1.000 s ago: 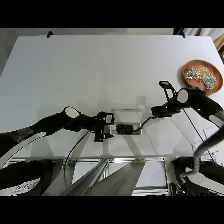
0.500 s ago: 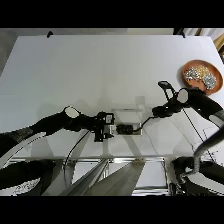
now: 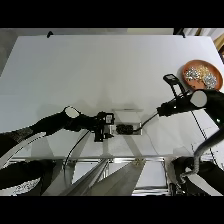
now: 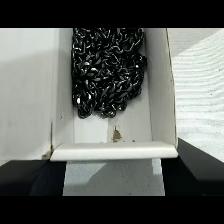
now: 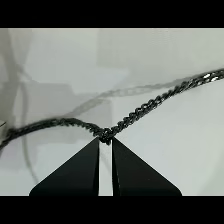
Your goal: Fold the box and place the chain.
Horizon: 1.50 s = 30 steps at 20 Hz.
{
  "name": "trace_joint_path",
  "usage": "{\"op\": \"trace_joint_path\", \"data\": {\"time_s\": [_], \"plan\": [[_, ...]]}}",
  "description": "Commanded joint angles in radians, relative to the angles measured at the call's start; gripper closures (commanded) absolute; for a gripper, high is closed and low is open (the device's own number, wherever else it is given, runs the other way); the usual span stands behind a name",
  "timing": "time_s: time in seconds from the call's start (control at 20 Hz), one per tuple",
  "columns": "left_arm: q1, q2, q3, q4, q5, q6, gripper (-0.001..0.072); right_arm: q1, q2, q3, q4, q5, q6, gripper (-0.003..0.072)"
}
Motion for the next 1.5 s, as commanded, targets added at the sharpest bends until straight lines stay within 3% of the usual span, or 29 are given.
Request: {"op": "trace_joint_path", "data": {"time_s": [0.0,0.35,0.6,0.75,1.15,1.45], "plan": [[-0.002,0.001,0.0,0.0,0.0,0.0,0.0679,0.0,0.187,0.001,0.025,0.056,-0.088,0.0673],[-0.004,0.001,0.0,0.0,0.0,0.0,0.0679,0.0,0.57,0.001,0.236,0.07,-0.287,0.0673],[-0.004,0.001,0.0,0.0,0.0,0.0,0.0679,0.0,0.689,0.003,0.463,0.089,-0.422,0.0673],[-0.004,0.001,0.0,0.0,0.0,0.0,0.0679,0.0,0.689,0.004,0.621,0.076,-0.486,0.0672],[-0.004,0.001,0.0,0.0,0.0,0.0,0.0679,0.0,0.648,0.003,0.779,0.0,-0.513,0.0672],[-0.004,0.001,0.0,0.0,0.0,0.0,0.0679,0.0,0.381,0.003,0.772,0.109,-0.615,0.0672]]}}
